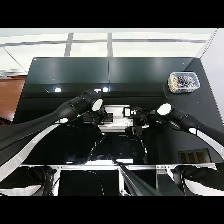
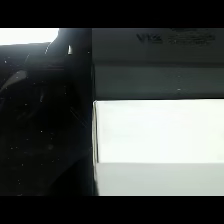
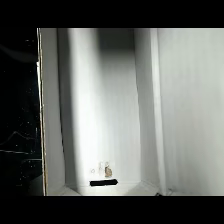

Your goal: Fold the box and place the chain.

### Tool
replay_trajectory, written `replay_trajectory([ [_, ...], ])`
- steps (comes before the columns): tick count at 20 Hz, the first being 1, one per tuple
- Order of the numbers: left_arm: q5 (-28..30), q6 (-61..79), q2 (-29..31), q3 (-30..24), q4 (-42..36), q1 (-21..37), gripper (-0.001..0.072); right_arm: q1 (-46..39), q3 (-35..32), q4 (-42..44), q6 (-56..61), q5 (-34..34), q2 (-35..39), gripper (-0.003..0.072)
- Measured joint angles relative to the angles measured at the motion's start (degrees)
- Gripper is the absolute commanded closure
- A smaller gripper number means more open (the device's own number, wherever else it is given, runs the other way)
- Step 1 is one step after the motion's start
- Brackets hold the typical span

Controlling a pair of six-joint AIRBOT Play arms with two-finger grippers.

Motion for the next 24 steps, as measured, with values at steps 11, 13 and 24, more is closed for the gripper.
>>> replay_trajectory([
  [11,-0.55,0.42,0.00,0.02,-0.46,-0.04,0.0687,-0.68,0.57,-4.44,7.98,2.56,4.20,-0.0014],
  [13,-0.92,0.44,0.00,0.02,-0.20,-0.04,0.0688,-1.27,0.63,-8.46,9.81,4.35,6.38,-0.0014],
  [24,-0.87,0.44,0.00,0.02,0.37,-0.04,0.0687,-0.04,0.63,-10.91,13.86,6.23,7.32,0.0572],
])
